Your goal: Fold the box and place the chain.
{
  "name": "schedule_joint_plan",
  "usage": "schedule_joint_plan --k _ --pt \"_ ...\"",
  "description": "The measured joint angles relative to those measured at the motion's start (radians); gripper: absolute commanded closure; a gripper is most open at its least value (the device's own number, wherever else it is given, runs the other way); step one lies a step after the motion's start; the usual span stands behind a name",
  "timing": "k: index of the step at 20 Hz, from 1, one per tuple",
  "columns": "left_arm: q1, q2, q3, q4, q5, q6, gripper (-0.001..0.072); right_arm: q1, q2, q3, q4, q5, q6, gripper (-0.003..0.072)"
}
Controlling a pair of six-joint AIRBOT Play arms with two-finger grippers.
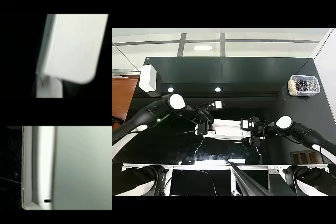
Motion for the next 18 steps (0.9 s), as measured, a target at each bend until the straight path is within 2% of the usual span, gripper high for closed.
schedule_joint_plan --k 1,4,8,12,14,18 --pt "0.002 0.025 0.001 0.046 -0.047 -0.075 0.0684 0.000 0.000 0.000 -0.002 0.001 0.000 0.0216" --pt "0.004 0.090 0.001 0.111 -0.180 -0.226 0.0684 0.000 0.000 0.000 -0.003 0.003 0.000 0.0216" --pt "0.002 0.123 -0.016 -0.027 -0.211 -0.299 0.0683 0.000 0.000 0.000 -0.003 0.005 -0.001 0.0217" --pt "-0.016 0.100 -0.080 -0.265 -0.103 -0.276 0.0683 0.000 0.000 0.000 -0.004 0.005 -0.001 0.0219" --pt "-0.019 0.076 -0.104 -0.339 -0.040 -0.230 0.0682 0.000 0.000 0.000 -0.004 0.005 -0.001 0.0507" --pt "0.005 0.030 -0.122 -0.503 0.151 -0.168 0.0681 0.000 0.000 0.000 -0.004 0.005 -0.001 0.0501"
